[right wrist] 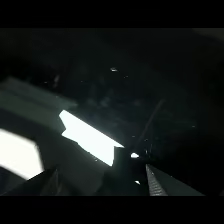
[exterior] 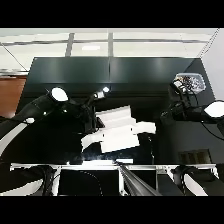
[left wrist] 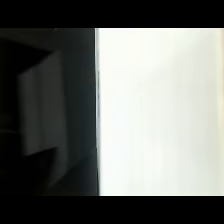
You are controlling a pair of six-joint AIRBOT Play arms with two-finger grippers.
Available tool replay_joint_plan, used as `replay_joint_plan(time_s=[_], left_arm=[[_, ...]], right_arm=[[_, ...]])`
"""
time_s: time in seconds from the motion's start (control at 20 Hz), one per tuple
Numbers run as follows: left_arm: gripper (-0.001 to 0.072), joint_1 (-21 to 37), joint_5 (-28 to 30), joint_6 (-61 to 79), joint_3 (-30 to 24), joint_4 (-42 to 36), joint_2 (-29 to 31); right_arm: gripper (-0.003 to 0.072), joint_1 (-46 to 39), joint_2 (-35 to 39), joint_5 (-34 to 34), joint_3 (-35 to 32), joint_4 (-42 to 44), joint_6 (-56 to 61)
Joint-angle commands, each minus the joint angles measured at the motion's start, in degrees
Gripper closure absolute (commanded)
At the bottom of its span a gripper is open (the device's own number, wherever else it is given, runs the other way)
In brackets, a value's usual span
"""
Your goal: Fold the box and place the chain.
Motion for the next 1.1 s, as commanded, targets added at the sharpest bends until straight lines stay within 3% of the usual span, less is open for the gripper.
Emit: replay_joint_plan(time_s=[0.0, 0.15, 0.35, 0.65, 1.05], left_arm=[[0.0685, -4.26, 8.52, 6.67, -0.22, 4.52, -0.04], [0.0684, -6.19, 14.27, 10.05, -0.76, 4.26, -2.12], [0.0684, -6.16, 13.38, 6.36, -0.76, 4.02, -5.44], [0.0684, -6.19, 13.22, 6.21, -0.70, 3.91, -5.51], [0.0684, -6.19, 11.93, 6.23, -0.70, 3.91, -5.51]], right_arm=[[0.0054, -0.55, 0.02, 1.33, 0.68, 0.92, 0.07], [0.0054, 0.76, 0.02, 2.89, -0.28, 0.94, -3.89], [0.0054, 5.49, 0.00, 3.48, -2.43, 0.92, -9.07], [0.0054, 13.64, -0.11, 0.85, -6.86, -0.07, -11.47], [0.0053, 21.88, -0.15, 0.35, -11.41, -0.57, -28.65]])
